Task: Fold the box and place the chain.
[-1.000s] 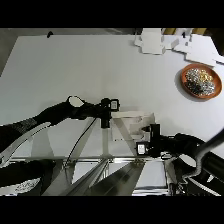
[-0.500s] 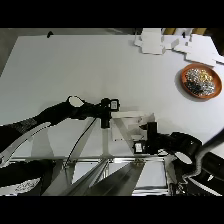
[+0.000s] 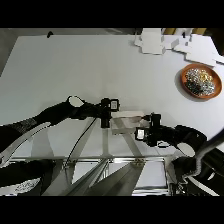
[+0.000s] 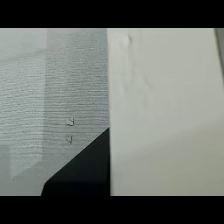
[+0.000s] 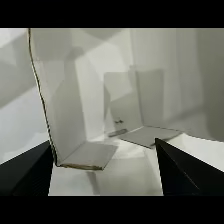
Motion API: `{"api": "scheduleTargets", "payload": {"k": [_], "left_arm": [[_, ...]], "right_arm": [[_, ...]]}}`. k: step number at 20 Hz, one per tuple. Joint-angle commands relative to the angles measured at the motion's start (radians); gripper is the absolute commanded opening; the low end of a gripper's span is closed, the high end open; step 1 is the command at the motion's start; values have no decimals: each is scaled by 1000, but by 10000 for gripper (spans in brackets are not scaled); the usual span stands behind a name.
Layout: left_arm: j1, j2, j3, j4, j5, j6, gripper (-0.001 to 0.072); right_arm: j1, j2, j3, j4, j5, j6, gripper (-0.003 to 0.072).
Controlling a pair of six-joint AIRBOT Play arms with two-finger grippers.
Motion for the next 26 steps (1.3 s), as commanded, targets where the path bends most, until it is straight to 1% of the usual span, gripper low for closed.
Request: {"api": "scheduleTargets", "payload": {"k": [1,3,5,7,9,11,14,16,18,26], "left_arm": [[0,0,1,0,0,0,9],[0,0,1,0,0,0,9],[0,0,1,0,0,0,9],[0,0,1,0,0,0,9],[0,0,1,0,0,0,9],[0,0,1,0,0,0,9],[0,0,1,0,0,0,9],[0,0,1,0,0,0,9],[0,0,1,0,0,0,9],[0,0,1,0,0,0,9]], "right_arm": [[-48,-1,32,41,22,-5,687],[-79,-1,42,116,29,-121,677],[-119,-6,45,297,36,-296,677],[-164,-32,45,444,90,-422,676],[-235,-76,45,517,114,-455,677],[-304,-92,48,565,136,-506,677],[-341,-93,49,672,145,-581,677],[-349,-93,49,694,156,-663,678],[-350,-96,49,700,155,-704,678],[-350,-101,49,718,155,-708,680]]}}
